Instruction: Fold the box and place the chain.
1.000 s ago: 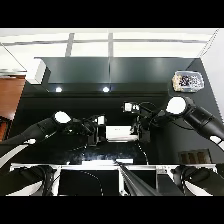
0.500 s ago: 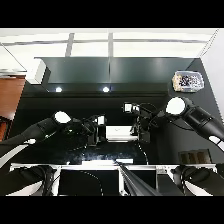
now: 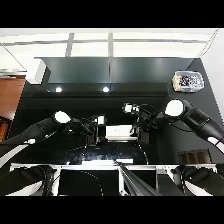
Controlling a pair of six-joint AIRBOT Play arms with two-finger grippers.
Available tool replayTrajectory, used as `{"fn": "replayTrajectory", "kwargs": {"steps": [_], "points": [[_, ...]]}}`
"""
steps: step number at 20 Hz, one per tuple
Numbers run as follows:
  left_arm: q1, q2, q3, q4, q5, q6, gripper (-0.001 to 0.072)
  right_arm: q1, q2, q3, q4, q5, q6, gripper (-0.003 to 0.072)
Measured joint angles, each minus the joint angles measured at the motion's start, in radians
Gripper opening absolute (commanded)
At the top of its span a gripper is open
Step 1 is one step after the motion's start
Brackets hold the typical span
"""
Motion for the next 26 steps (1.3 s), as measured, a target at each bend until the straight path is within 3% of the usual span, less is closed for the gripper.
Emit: {"fn": "replayTrajectory", "kwargs": {"steps": [9, 12, 14, 15, 21, 26], "points": [[0.000, 0.000, 0.000, 0.000, 0.000, -0.002, 0.0402, -0.003, 0.042, 0.035, -0.002, 0.010, 0.053, 0.0147], [0.000, 0.000, 0.000, 0.000, 0.000, -0.002, 0.0402, -0.034, 0.072, 0.058, 0.002, 0.023, 0.163, 0.0116], [0.000, 0.000, 0.000, 0.000, 0.000, -0.002, 0.0402, -0.070, 0.083, 0.055, 0.007, 0.032, 0.318, 0.0010], [0.000, 0.000, 0.000, 0.000, 0.000, -0.002, 0.0401, -0.087, 0.087, 0.039, 0.026, 0.040, 0.395, 0.0010], [0.000, 0.000, 0.000, 0.000, 0.000, 0.000, 0.0402, -0.102, 0.057, -0.143, 0.407, -0.060, 0.555, 0.0010], [0.000, 0.000, 0.000, 0.000, -0.001, 0.000, 0.0402, -0.089, 0.004, -0.182, 0.546, -0.130, 0.574, 0.0011]]}}
